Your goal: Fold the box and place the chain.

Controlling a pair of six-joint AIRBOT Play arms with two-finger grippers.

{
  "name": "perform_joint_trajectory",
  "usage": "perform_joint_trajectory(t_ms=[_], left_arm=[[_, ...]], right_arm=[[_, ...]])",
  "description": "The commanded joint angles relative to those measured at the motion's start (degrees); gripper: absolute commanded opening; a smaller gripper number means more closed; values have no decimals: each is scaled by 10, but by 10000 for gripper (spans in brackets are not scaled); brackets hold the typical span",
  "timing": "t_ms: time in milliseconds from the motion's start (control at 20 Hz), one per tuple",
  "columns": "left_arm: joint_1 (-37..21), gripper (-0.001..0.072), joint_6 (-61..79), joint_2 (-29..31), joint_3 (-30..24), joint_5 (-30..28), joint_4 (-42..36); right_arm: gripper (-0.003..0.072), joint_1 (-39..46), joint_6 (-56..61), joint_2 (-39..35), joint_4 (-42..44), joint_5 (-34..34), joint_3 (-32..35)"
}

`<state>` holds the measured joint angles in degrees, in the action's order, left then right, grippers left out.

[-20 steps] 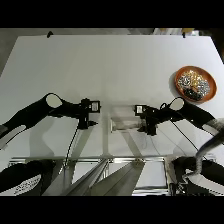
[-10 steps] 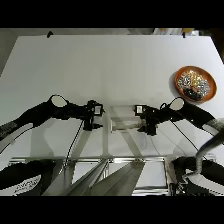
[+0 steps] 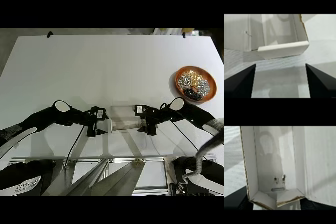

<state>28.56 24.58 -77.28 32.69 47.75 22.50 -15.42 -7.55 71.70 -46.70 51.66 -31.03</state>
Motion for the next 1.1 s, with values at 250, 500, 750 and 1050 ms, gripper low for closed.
perform_joint_trajectory(t_ms=[250,500,750,1050], left_arm=[[26,703,11,-7,-8,-28,-51],[31,704,11,-29,-8,-40,-60],[52,704,45,-30,-8,-64,-90],[60,700,63,-30,-8,-71,-120]], right_arm=[[318,0,0,0,0,0,0],[318,0,0,0,0,0,0],[318,0,0,0,0,0,0],[318,0,0,0,0,0,0]])
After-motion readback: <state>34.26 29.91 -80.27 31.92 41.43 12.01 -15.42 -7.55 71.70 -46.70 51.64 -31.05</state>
